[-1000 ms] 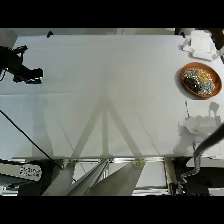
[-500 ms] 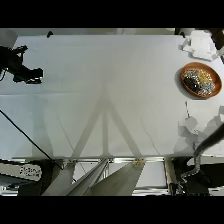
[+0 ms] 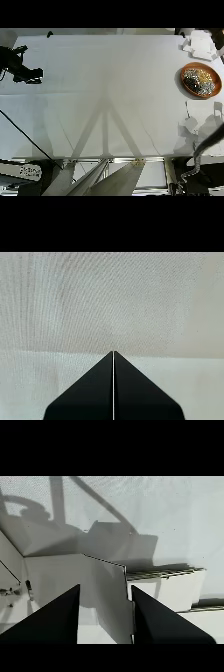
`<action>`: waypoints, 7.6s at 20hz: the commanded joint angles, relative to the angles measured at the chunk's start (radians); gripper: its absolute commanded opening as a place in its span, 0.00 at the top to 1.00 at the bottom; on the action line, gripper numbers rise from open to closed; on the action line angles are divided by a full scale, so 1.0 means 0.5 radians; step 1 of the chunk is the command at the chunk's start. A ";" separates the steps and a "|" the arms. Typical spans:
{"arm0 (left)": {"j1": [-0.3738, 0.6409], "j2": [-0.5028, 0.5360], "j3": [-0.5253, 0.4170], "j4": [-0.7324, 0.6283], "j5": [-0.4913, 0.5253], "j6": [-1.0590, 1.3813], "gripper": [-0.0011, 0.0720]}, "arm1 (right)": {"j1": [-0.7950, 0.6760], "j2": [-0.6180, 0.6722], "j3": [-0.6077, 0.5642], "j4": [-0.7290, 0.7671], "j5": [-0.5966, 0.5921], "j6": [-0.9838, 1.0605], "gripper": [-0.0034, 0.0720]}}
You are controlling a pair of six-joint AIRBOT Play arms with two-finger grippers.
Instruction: Fold the box and place the chain.
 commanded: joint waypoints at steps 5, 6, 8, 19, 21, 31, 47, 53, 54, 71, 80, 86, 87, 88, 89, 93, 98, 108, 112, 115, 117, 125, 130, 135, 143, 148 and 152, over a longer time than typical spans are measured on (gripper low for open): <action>0.002 0.001 -0.001 0.000 0.000 0.000 0.97 | 0.018 -0.040 0.002 0.222 0.246 -0.114 0.93; 0.002 0.001 -0.001 0.000 0.000 0.000 0.97 | 0.031 -0.040 0.002 0.263 0.276 -0.117 0.93; 0.002 0.002 -0.001 -0.001 0.000 0.000 0.97 | 0.089 -0.027 0.000 0.461 0.326 -0.176 0.93; 0.002 0.001 -0.001 0.000 0.000 0.000 0.97 | 1.033 0.357 -0.040 1.293 0.484 -0.233 0.94; 0.002 0.001 -0.001 0.000 0.000 0.001 0.97 | 1.191 0.517 -0.184 1.320 0.363 -0.228 0.94; 0.002 0.001 -0.001 -0.001 0.001 0.000 0.97 | 1.589 1.778 -1.692 1.601 -0.814 -0.075 0.94; 0.002 0.001 -0.002 -0.001 0.000 0.000 0.97 | 2.204 2.816 -2.621 1.159 -1.562 1.146 0.94; 0.002 0.001 -0.001 -0.001 0.000 0.000 0.97 | 2.204 2.815 -2.620 1.160 -1.553 1.145 0.93; 0.002 0.001 -0.001 -0.001 -0.002 0.000 0.97 | 2.204 2.814 -2.621 1.159 -1.553 1.145 0.93; -0.649 -0.019 -0.002 -1.169 0.653 1.182 0.25 | 2.204 2.814 -2.621 1.160 -1.550 1.145 0.93; -1.156 -0.113 -0.171 -1.299 0.433 1.431 0.25 | 2.204 2.814 -2.620 1.161 -1.543 1.144 0.93; -1.128 -0.077 -0.524 -1.752 0.284 1.774 0.37 | 2.204 2.814 -2.620 1.161 -1.543 1.144 0.93; -1.156 -0.077 -0.524 -1.767 0.246 1.801 0.36 | 2.204 2.814 -2.620 1.161 -1.543 1.144 0.93; -1.190 -0.077 -0.524 -1.772 0.215 1.827 0.36 | 2.204 2.814 -2.620 1.161 -1.543 1.144 0.93; -1.234 -0.078 -0.524 -1.765 0.189 1.875 0.35 | 2.204 2.814 -2.620 1.160 -1.543 1.144 0.93; -1.426 -0.078 -0.524 -1.758 0.062 2.079 0.35 | 2.204 2.814 -2.620 1.161 -1.543 1.145 0.93; -1.512 -0.080 -0.524 -1.757 -0.169 2.109 0.27 | 2.204 2.814 -2.620 1.162 -1.543 1.144 0.93; -1.593 -0.105 -0.524 -1.775 -0.075 2.184 0.36 | 2.204 2.814 -2.620 1.168 -1.543 1.145 0.93; -1.579 -0.111 -0.524 -1.778 0.160 2.207 0.43 | 2.204 2.815 -2.620 1.169 -1.543 1.145 0.93; -1.547 -0.111 -0.524 -1.781 0.341 2.217 0.46 | 2.204 2.814 -2.620 1.169 -1.543 1.145 0.93; -1.535 -0.111 -0.524 -1.790 0.249 2.241 0.46 | 2.204 2.815 -2.620 1.169 -1.543 1.145 0.93; -1.542 -0.117 -0.524 -1.794 -0.064 2.238 0.81 | 2.204 2.814 -2.620 1.169 -1.543 1.146 0.93; -1.542 -0.117 -0.524 -1.739 -0.100 2.187 0.98 | 2.204 2.815 -2.621 1.169 -1.543 1.145 0.93; -1.538 -0.111 -0.524 -1.511 0.006 1.984 0.98 | 2.204 2.815 -2.620 1.176 -1.545 1.142 0.92; -1.540 0.298 -0.526 -1.176 0.021 1.968 0.99 | 2.203 2.815 -2.270 1.192 -1.313 0.887 0.53; -1.604 0.823 -0.826 -1.209 -0.256 1.938 0.99 | 2.203 2.818 -1.958 1.093 -0.908 0.741 0.53; -1.711 1.121 -1.341 -1.252 -0.529 2.090 0.98 | 2.203 2.819 -1.955 1.093 -0.684 0.720 0.54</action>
